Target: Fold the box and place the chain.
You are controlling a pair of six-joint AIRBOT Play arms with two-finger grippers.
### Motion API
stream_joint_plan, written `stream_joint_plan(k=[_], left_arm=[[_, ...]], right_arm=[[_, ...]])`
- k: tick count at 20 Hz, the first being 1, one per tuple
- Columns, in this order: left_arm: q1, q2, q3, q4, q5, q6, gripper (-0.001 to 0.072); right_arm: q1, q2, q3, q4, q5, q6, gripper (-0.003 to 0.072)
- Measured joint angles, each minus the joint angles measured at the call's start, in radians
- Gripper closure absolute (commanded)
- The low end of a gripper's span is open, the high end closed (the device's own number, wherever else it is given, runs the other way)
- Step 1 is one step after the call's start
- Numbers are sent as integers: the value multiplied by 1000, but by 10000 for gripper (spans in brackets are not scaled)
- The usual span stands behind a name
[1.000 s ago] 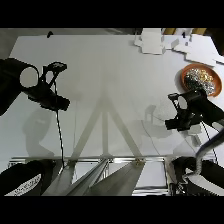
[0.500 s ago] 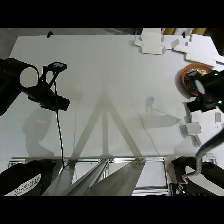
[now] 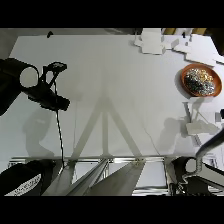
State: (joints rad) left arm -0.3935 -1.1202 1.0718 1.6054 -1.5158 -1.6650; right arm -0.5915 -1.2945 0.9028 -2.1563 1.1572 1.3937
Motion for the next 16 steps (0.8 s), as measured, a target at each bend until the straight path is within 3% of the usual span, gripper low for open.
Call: stream_joint_plan(k=[4,7,13,16], left_arm=[[0,0,0,0,0,0,648],[0,0,0,0,0,0,648],[0,0,0,0,0,0,648],[0,0,0,0,0,0,648]], right_arm=[[-64,-98,0,5,-88,-23,352],[-78,-146,1,-32,-119,24,678],[13,-86,2,-32,-6,33,679],[118,26,-5,108,66,6,680]])
